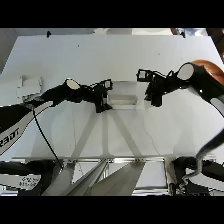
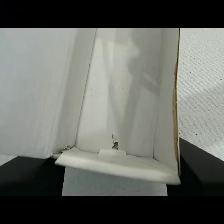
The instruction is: Fold the box and place the chain.
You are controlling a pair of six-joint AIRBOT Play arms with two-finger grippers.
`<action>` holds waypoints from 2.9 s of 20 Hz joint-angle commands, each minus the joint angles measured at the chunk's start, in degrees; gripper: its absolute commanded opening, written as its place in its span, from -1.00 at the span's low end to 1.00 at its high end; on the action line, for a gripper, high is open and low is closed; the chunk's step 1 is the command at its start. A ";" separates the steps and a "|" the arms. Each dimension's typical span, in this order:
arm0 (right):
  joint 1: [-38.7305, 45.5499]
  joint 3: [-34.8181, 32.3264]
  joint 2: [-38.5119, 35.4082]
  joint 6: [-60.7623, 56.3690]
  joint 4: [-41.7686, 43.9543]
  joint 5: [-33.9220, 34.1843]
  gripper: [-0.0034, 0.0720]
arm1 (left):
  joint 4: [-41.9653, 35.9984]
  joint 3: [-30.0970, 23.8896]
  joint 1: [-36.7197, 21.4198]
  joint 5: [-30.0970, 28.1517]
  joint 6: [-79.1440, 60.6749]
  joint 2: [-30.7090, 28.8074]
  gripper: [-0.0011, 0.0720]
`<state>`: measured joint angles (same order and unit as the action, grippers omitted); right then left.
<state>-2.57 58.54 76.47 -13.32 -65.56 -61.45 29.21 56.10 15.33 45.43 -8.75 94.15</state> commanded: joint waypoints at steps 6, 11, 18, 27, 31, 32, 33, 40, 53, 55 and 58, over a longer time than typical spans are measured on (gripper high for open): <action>-0.07 0.00 5.66 12.39 4.63 0.00 -0.12 | 0.00 0.02 0.02 -0.02 0.02 0.00 -0.32; -0.98 0.00 8.44 12.44 7.45 1.38 -0.12 | 0.02 0.02 0.02 -0.02 0.04 0.00 -0.32; -3.56 0.00 8.68 12.41 7.41 5.20 -0.26 | 0.02 0.02 0.02 0.00 0.04 0.00 -0.32; -3.56 0.00 8.68 12.28 11.50 8.09 -0.12 | 0.02 0.02 0.02 0.00 0.04 0.00 -0.32; -3.54 0.00 8.68 12.28 11.45 8.55 0.26 | 0.02 0.02 0.02 0.00 0.04 0.00 -0.32; -3.54 0.00 8.68 11.87 11.34 8.55 0.26 | 0.00 0.02 0.02 0.02 0.04 0.00 -0.32; -3.54 0.00 8.68 11.50 11.34 8.57 0.17 | 0.02 0.02 0.02 0.00 0.04 0.00 -0.32; -3.48 0.02 6.05 -4.24 -1.88 9.03 -0.88 | 0.00 0.02 0.02 0.02 0.02 0.00 -0.32; 19.23 -0.59 4.17 -31.50 0.98 -8.96 -0.89 | 0.00 0.02 0.02 0.02 0.02 0.00 -0.32; 18.56 -0.59 7.65 -31.47 4.55 -9.66 -0.89 | 0.00 0.02 0.02 0.02 0.02 0.00 -0.32; 15.69 -0.59 12.07 -31.17 11.04 -7.85 -0.89 | 0.00 0.02 0.02 0.04 0.02 0.00 -0.32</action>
<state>14.20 58.00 84.53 -43.42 -60.62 -68.55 29.19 56.10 15.38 45.47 -8.75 94.15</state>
